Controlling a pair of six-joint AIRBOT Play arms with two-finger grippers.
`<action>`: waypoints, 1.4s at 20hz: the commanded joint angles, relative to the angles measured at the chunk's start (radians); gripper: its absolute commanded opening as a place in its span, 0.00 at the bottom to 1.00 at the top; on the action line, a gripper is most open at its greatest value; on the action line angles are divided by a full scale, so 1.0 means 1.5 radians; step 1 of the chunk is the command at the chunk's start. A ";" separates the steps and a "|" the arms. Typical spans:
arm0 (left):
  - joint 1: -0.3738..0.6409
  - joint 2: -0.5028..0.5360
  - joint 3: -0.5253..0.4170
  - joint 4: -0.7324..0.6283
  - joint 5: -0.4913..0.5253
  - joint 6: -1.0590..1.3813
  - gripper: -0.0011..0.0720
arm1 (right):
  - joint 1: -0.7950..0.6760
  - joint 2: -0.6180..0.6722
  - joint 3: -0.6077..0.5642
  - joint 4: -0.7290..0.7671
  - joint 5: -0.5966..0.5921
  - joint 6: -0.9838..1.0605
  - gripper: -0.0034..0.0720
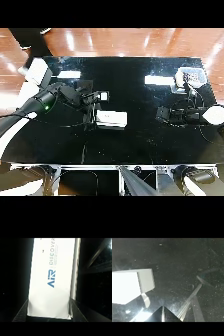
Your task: Fold the box and place the chain.
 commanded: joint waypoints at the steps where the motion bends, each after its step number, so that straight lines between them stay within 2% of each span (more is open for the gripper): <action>1: -0.001 -0.008 0.000 -0.003 -0.003 0.001 0.87 | -0.001 -0.001 0.000 0.000 -0.002 0.000 0.09; 10: -0.020 -0.019 -0.009 -0.003 -0.020 0.001 0.87 | -0.001 -0.001 0.000 -0.016 -0.007 0.000 0.09; 11: -0.020 -0.019 -0.009 -0.003 -0.024 0.001 0.86 | -0.001 -0.001 0.000 -0.016 -0.008 0.000 0.09; 12: -0.020 -0.019 -0.009 -0.003 -0.033 0.001 0.81 | -0.001 -0.001 0.000 -0.016 -0.009 0.000 0.09; 13: -0.020 -0.018 -0.009 -0.002 -0.040 0.001 0.51 | -0.001 -0.001 0.000 -0.016 -0.009 0.000 0.09; 14: -0.020 -0.018 -0.009 -0.002 -0.047 0.001 0.09 | -0.001 -0.001 0.000 -0.016 -0.009 0.000 0.09; 15: -0.021 -0.018 -0.008 -0.002 -0.049 0.001 0.05 | -0.001 -0.001 0.000 -0.015 -0.009 0.000 0.09; 17: -0.023 -0.017 0.002 -0.001 -0.046 -0.013 0.05 | -0.001 -0.001 0.000 -0.014 -0.009 0.000 0.09; 21: -0.016 0.014 0.037 0.006 -0.009 -0.140 0.05 | 0.000 0.000 0.000 -0.014 -0.017 -0.002 0.09; 24: 0.013 0.080 0.040 0.017 0.024 -0.218 0.05 | 0.000 0.000 0.000 -0.014 -0.017 -0.020 0.09; 28: 0.102 0.193 0.039 0.090 0.109 -0.355 0.05 | 0.000 0.000 0.000 -0.014 -0.019 -0.035 0.09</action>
